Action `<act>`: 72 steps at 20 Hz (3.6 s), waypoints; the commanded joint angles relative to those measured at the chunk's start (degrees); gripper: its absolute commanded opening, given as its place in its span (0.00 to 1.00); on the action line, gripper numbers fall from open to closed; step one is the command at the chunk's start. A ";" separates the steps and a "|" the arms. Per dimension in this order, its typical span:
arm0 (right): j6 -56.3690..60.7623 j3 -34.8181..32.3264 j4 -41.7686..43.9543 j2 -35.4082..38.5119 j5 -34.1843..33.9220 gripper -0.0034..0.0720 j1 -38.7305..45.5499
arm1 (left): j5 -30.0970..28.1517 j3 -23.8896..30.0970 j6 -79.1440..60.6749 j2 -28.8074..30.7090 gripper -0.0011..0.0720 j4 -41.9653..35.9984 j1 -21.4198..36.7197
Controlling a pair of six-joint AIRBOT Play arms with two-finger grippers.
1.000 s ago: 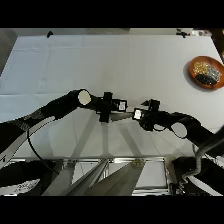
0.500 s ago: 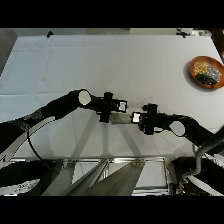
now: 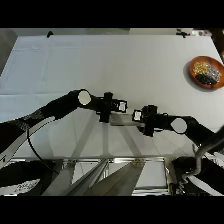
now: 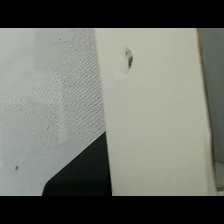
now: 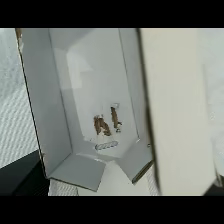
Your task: Fold the box and place the chain.
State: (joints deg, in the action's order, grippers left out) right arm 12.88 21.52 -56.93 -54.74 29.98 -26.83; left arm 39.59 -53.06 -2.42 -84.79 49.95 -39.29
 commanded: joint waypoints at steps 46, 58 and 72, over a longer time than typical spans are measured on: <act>-15.28 -0.02 13.73 -3.41 4.87 0.99 9.40 | 2.54 0.02 0.07 -0.02 0.03 0.00 -0.02; -29.46 -0.04 24.04 -6.36 4.92 0.98 9.40 | 2.34 0.02 0.07 -0.02 0.04 0.00 -0.02; -37.22 -0.04 32.13 -8.26 3.61 0.94 9.40 | 1.03 0.02 0.07 -0.02 0.04 0.00 -0.02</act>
State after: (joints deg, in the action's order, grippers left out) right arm -22.63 21.47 -26.83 -62.96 33.76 -17.47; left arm 41.50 -53.04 -2.33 -84.79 49.95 -39.29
